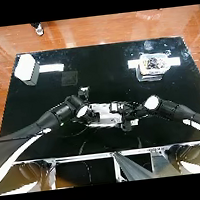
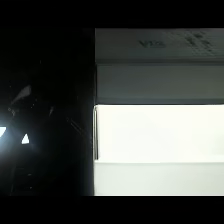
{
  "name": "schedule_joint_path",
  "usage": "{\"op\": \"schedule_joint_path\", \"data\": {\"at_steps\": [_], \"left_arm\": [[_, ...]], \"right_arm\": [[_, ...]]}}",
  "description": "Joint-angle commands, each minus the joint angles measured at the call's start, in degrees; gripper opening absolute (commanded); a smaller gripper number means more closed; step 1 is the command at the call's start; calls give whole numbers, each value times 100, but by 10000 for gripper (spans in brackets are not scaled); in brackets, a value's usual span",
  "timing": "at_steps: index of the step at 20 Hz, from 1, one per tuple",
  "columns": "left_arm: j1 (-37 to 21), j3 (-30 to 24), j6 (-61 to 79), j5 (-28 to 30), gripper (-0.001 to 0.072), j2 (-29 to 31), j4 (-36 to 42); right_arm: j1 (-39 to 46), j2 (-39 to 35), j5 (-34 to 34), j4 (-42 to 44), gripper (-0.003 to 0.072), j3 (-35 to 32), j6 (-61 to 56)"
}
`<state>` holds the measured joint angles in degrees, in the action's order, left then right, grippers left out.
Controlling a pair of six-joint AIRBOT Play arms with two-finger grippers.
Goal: Fold the box and place the chain.
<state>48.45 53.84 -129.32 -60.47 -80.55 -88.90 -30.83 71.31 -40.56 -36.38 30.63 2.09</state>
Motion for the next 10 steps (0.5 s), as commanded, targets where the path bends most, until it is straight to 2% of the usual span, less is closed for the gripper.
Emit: {"op": "schedule_joint_path", "data": {"at_steps": [1, 5, 10], "left_arm": [[-33, 2, -15, -52, 27, 81, -20], [-271, 0, -140, -310, 27, 131, -68], [-310, -7, -142, -149, 27, 101, -61]], "right_arm": [[2, -278, 11, -66, 673, 9, -42], [2, -835, 9, -496, 673, 9, -42], [2, -903, 103, -588, 671, 7, 55]]}}
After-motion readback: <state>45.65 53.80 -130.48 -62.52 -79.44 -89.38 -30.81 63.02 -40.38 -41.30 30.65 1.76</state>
